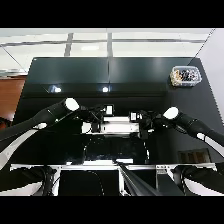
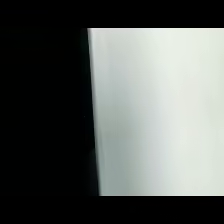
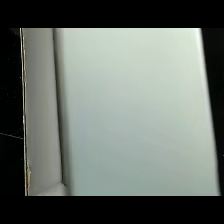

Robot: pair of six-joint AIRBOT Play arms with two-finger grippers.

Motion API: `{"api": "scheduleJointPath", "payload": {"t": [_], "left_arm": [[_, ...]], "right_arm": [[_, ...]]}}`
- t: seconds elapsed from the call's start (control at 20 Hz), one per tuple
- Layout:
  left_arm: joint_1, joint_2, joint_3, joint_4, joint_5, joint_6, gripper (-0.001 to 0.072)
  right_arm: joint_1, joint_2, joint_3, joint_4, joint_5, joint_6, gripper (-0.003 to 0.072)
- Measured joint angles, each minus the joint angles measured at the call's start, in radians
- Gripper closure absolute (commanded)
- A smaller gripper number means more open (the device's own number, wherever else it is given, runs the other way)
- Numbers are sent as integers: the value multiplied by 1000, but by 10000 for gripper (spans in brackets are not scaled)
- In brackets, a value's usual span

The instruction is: Fold the box and place the chain.

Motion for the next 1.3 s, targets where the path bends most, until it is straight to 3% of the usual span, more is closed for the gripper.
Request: {"api": "scheduleJointPath", "payload": {"t": [1.3], "left_arm": [[0,0,0,-1,0,0,682]], "right_arm": [[5,-11,0,-32,-18,31,-24]]}}
